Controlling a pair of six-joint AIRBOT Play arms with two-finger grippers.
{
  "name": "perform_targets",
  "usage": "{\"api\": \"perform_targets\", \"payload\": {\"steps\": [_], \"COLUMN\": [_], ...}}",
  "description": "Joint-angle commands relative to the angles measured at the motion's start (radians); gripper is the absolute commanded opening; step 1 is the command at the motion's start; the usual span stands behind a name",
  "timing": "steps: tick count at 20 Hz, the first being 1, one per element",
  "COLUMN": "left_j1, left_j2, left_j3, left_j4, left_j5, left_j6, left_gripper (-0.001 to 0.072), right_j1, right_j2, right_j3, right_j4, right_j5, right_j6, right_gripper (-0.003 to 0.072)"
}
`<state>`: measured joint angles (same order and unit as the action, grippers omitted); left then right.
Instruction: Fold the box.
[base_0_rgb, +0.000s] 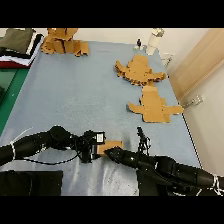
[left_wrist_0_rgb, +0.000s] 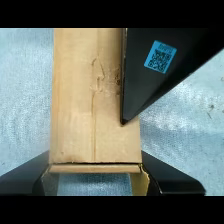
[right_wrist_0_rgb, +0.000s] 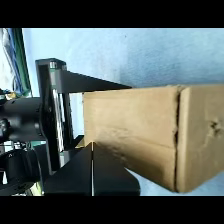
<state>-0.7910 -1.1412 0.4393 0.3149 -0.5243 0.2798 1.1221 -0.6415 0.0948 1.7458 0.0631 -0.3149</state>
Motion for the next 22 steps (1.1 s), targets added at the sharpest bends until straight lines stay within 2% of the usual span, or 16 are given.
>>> {"api": "perform_targets", "payload": {"steps": [1, 17, 22], "left_j1": [0.0, 0.0, 0.0], "left_j2": [0.0, 0.0, 0.0], "left_j3": [0.0, 0.0, 0.0], "left_j4": [0.0, 0.0, -0.001], "left_j5": [0.0, 0.0, 0.0], "left_j6": [0.0, 0.0, 0.0], "left_gripper": [0.0466, 0.0466, 0.0466], "right_j1": [-0.006, -0.006, -0.008], "right_j2": [-0.014, -0.03, 0.062], "right_j3": [0.001, 0.002, 0.027], "right_j4": [-0.006, -0.022, -0.079], "right_j5": [-0.005, -0.009, -0.048], "right_j6": [0.0, 0.0, 0.0], "right_gripper": [0.0001, 0.0001, 0.0001]}}
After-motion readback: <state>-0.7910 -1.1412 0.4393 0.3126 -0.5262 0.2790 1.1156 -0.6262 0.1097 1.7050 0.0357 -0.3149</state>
